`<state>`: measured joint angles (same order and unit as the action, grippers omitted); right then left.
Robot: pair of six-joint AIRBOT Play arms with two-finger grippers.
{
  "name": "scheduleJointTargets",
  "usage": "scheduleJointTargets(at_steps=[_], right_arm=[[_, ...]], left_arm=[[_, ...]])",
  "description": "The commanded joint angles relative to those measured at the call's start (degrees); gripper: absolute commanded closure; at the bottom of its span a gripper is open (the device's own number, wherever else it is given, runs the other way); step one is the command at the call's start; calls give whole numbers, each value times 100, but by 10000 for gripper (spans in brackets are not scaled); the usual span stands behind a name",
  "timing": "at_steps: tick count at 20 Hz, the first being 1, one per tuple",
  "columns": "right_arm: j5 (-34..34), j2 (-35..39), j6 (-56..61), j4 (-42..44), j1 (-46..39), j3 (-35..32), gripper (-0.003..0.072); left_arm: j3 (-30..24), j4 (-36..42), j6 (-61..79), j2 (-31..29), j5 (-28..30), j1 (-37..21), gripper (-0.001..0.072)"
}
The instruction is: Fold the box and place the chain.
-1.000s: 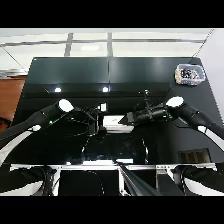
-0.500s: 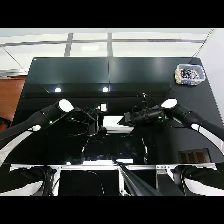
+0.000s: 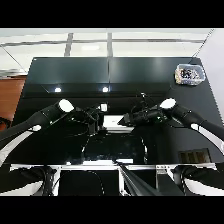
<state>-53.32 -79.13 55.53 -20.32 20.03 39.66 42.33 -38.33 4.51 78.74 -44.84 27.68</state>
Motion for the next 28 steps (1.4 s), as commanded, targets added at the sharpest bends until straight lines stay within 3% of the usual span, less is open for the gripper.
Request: scheduleJointTargets(at_steps=[1,4,6,9,11,16,20,24,28], right_arm=[[-39,2,-238,-96,-13,46,670],[-997,105,-619,-120,-275,448,671],[-1814,345,-671,-363,-743,787,671],[-2435,929,-610,-942,-1679,955,671],[-2610,1366,-330,-1427,-2299,955,671],[-2949,2022,-190,-1934,-3292,953,671],[-2872,2044,-170,-1893,-3381,946,670],[-2850,2041,-173,-1888,-3383,935,671],[-2800,2044,-175,-1891,-3381,935,670]], left_arm=[[-4,-2,2,2,-26,2,357],[-2,-2,0,2,-26,-4,357],[2,-4,-2,0,-22,-11,358],[2,-7,-46,-63,-13,-44,328],[2,-11,-57,-245,94,-55,-11],[13,-13,-39,-811,-83,-201,-3],[404,348,-9,-756,-142,223,-3],[1180,345,-251,-24,98,881,-2],[1967,299,-1215,802,-713,994,-2]])
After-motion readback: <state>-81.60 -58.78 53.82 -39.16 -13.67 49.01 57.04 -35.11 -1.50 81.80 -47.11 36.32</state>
